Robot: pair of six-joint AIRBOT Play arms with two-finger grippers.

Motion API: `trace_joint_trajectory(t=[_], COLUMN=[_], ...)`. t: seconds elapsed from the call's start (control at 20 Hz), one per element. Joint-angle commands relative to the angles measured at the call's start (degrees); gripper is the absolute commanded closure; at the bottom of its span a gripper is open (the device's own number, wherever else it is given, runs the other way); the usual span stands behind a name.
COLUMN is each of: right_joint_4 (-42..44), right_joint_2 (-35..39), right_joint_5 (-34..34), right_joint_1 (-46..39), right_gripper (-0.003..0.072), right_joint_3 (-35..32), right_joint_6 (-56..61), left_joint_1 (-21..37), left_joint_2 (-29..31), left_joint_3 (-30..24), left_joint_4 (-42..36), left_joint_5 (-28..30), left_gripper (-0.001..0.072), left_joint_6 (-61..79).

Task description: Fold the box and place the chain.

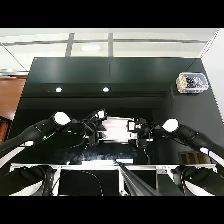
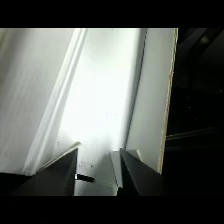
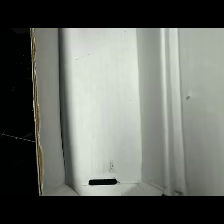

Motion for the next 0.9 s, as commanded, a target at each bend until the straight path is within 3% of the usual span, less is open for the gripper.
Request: trace_joint_trajectory(t=[0.0, 0.05, 0.15, 0.3, 0.4, 0.55, 0.6, 0.75, 0.85], right_joint_4=[0.04, 0.02, 0.02, 0.02, 0.02, 0.02, 0.02, 0.02, 0.02], right_joint_2=[-0.04, -0.04, -0.04, -0.04, -0.04, -0.04, -0.04, -0.04, -0.04], right_joint_5=[-0.02, -0.02, -0.02, -0.02, -0.02, -0.02, -0.02, -0.02, -0.02], right_joint_1=[0.00, 0.00, 0.00, 0.00, 0.00, 0.00, 0.00, 0.00, 0.00], right_gripper=[0.0250, 0.0250, 0.0250, 0.0250, 0.0250, 0.0250, 0.0250, 0.0250, 0.0250], right_joint_3=[-0.02, -0.02, -0.02, -0.02, -0.02, -0.02, -0.02, -0.02, -0.02], right_joint_6=[0.02, 0.04, 0.04, 0.04, 0.04, 0.02, 0.02, 0.02, 0.02], left_joint_1=[0.13, 0.57, 2.49, 7.96, 13.20, 24.26, 27.98, 37.31, 39.23], left_joint_2=[0.22, 0.81, 3.02, 8.96, 13.11, 15.19, 14.69, 9.09, 5.66], left_joint_3=[0.26, 0.98, 2.86, 5.46, 5.64, 5.46, 4.72, 1.05, -2.86], left_joint_4=[1.25, 3.30, 7.69, 20.63, 28.44, 36.96, 35.36, 22.84, 13.60], left_joint_5=[-0.74, -1.57, -2.51, -8.00, -11.30, -14.08, -16.37, -26.62, -24.85], left_gripper=[0.0424, 0.0652, 0.0674, 0.0683, 0.0684, 0.0683, 0.0683, 0.0682, 0.0683], left_joint_6=[-0.57, -2.84, -14.67, -30.62, -39.15, -67.67, -74.49, -71.23, -67.08])
